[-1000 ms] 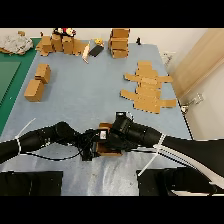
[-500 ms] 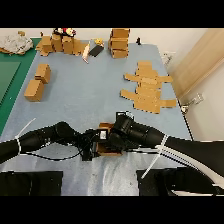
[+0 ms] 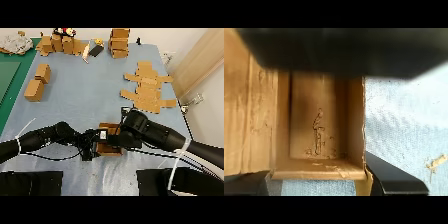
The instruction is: Fold the box.
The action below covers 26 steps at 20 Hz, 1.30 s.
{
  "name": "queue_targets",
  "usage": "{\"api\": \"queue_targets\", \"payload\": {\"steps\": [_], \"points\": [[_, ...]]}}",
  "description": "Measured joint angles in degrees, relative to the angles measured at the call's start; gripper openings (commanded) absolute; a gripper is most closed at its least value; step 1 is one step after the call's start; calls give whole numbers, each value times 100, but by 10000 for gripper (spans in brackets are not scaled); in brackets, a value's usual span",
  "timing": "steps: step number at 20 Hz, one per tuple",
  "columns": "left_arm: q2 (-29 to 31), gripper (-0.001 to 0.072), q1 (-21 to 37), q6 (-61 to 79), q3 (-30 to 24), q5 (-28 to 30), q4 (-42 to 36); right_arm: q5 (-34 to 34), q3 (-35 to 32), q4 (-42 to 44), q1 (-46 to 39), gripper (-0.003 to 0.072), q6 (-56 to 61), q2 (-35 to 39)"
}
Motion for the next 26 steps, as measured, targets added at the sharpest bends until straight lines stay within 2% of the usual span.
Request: {"api": "queue_targets", "payload": {"steps": [3,4,6,7,9,10,15,18,20,22,26], "points": [[0,470,0,2,0,0,0,-2,0,66,-122,341,39,175],[0,470,0,2,0,0,0,-11,0,76,-153,269,39,205],[0,470,0,2,0,0,-2,-26,0,85,-201,258,39,240],[0,470,0,2,0,0,0,-55,0,85,-212,199,37,251],[0,470,0,2,0,0,-2,-179,0,114,-236,35,26,267],[0,470,0,2,2,0,-2,-249,-2,109,-247,4,2,271],[0,470,0,2,0,0,0,-424,-188,15,-564,2,-352,444],[0,470,0,2,0,0,-2,74,-568,247,-1316,2,-1060,883],[0,470,0,2,0,2,-2,614,-863,861,-2162,2,-1934,1137],[0,470,0,2,0,2,-2,1086,-1115,1888,-3189,2,-3274,1137],[0,470,0,2,0,2,-2,1250,-1285,4356,-4795,2,-6380,284]]}}
